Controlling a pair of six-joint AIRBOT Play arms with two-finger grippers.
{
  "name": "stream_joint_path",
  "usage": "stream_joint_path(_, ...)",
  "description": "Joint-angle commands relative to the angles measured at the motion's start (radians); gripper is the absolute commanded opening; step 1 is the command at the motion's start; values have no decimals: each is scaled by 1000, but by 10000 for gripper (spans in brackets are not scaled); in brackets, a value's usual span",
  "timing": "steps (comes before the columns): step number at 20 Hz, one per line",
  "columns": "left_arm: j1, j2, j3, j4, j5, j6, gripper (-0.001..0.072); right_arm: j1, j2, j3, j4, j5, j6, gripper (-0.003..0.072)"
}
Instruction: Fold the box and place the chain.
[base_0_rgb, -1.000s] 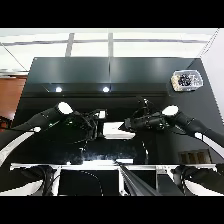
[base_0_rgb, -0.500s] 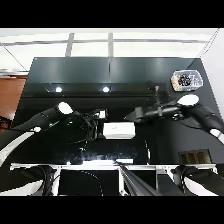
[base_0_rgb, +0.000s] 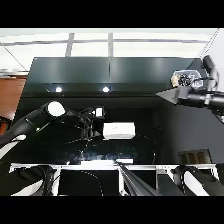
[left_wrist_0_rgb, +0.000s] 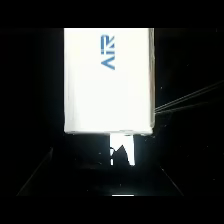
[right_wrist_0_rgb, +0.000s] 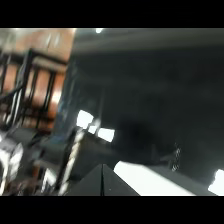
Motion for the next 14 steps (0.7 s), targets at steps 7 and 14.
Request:
stream_joint_path(7, -172, -169, 216, -67, 119, -167, 707, -114, 26, 4, -23, -13, 6, 9)
stream_joint_path(14, -177, -343, 341, -107, -74, -263, 709, -114, 25, 4, -30, -14, -27, 10)
